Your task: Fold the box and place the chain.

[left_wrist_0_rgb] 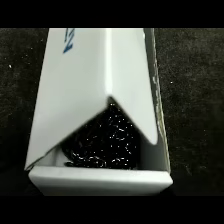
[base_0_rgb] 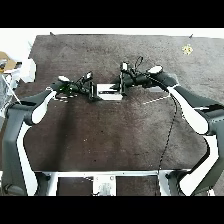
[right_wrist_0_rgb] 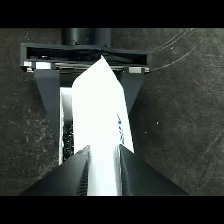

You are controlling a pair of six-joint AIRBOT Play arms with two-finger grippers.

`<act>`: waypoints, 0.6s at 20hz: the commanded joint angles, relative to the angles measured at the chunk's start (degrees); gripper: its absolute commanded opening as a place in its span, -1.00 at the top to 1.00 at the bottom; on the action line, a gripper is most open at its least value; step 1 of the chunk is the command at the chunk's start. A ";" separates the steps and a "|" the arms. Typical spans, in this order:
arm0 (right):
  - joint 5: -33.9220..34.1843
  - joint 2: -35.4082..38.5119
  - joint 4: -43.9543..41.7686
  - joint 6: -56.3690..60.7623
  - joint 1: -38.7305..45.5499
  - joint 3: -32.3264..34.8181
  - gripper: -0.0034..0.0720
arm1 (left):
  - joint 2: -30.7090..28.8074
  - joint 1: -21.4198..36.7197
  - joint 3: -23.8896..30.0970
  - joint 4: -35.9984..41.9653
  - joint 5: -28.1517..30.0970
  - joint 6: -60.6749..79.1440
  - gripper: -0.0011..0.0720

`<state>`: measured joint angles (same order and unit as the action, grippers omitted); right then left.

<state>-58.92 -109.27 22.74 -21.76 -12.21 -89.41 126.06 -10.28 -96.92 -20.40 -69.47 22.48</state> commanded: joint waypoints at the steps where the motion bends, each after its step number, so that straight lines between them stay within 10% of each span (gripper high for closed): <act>1: -1.09 -0.02 4.00 3.34 -0.11 -0.57 0.37 | 0.02 -0.02 0.02 -0.04 0.02 0.07 0.18; 12: -1.29 -0.09 6.69 5.11 -0.11 -0.42 0.37 | 0.02 -0.02 0.02 -0.02 0.00 0.07 0.18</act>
<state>-59.33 -109.34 28.97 -16.93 -12.36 -89.82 126.06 -10.31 -96.92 -20.38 -69.43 22.48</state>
